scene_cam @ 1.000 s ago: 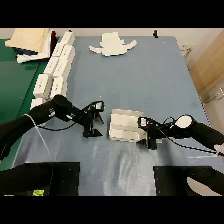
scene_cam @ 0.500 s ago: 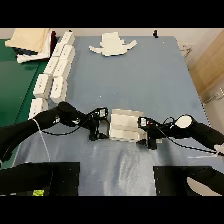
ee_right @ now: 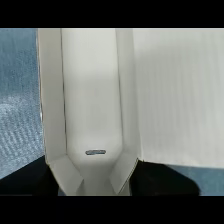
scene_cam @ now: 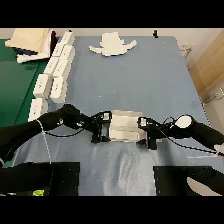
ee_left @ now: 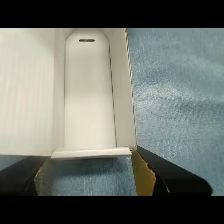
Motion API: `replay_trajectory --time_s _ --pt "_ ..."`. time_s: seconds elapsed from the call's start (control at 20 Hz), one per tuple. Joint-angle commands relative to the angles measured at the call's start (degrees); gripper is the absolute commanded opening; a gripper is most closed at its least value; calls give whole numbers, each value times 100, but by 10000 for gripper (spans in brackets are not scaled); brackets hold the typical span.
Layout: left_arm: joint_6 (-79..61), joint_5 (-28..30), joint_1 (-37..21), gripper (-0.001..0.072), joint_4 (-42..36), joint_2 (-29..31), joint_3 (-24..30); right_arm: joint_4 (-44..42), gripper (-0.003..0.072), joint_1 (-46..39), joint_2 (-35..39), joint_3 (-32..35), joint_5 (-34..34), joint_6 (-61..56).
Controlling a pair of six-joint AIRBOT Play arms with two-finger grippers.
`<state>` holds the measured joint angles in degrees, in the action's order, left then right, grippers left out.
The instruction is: Fold the box.
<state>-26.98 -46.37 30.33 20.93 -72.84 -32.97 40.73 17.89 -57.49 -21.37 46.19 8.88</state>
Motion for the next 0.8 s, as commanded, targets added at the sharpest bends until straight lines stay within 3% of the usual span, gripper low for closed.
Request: replay_trajectory --time_s 0.0,0.75 --pt "363 251 42 696 11 -2 2 -2 547 4 4 -4 -2 -2" --pt "1019 249 291 696 422 107 63 -2 547 4 4 -4 -2 -2"
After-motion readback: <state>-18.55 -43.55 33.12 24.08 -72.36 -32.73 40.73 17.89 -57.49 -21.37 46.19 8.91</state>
